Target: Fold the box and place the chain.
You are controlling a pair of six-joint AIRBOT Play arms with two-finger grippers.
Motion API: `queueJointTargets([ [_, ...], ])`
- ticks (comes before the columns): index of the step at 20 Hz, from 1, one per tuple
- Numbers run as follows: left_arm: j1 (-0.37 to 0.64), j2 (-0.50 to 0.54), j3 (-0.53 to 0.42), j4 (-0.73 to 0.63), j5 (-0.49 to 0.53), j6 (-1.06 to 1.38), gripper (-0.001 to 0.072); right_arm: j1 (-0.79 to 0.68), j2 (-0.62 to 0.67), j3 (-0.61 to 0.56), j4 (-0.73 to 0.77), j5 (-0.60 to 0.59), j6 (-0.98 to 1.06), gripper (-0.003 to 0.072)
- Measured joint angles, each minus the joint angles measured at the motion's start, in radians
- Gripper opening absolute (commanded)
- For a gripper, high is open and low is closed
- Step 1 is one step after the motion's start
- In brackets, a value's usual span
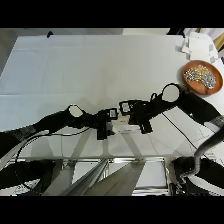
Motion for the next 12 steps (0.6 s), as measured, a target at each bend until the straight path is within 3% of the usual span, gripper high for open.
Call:
queueJointTargets([
  [12, 0.000, 0.000, 0.000, 0.002, 0.002, 0.005, 0.0131, -0.010, -0.003, -0.013, 0.002, -0.026, 0.000, 0.0038],
])
